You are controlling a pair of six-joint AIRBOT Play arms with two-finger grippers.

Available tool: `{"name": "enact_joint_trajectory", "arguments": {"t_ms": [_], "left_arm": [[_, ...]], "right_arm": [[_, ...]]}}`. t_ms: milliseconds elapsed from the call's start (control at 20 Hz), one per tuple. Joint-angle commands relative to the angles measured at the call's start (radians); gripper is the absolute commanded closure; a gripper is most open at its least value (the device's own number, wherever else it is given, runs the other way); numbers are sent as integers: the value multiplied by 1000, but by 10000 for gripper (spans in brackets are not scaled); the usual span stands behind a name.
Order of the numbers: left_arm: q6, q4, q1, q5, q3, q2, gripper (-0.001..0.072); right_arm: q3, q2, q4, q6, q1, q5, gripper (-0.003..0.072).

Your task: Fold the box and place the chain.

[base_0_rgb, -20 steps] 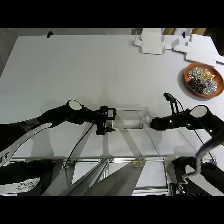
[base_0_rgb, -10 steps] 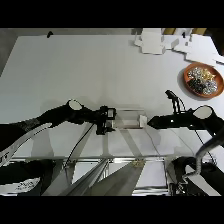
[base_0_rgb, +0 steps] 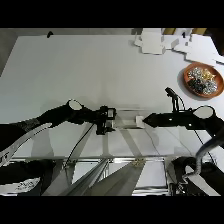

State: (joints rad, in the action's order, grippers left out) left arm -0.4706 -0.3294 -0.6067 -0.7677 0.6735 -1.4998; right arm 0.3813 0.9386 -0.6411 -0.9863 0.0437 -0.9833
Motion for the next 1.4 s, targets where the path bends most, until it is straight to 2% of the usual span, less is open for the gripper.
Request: {"name": "enact_joint_trajectory", "arguments": {"t_ms": [0,50,200,550,800,1350], "left_arm": [[0,0,0,0,0,1,560],[0,0,0,0,0,1,560],[0,0,0,0,0,1,560],[0,0,1,0,0,1,560],[0,0,0,0,0,1,560],[0,0,0,0,0,1,560]], "right_arm": [[1,0,19,0,63,55,374],[1,0,14,-2,86,75,343],[4,0,-18,-64,142,120,343],[73,3,-253,-377,290,192,339],[160,90,-453,-640,385,183,339],[234,172,-686,-900,504,161,360]]}}
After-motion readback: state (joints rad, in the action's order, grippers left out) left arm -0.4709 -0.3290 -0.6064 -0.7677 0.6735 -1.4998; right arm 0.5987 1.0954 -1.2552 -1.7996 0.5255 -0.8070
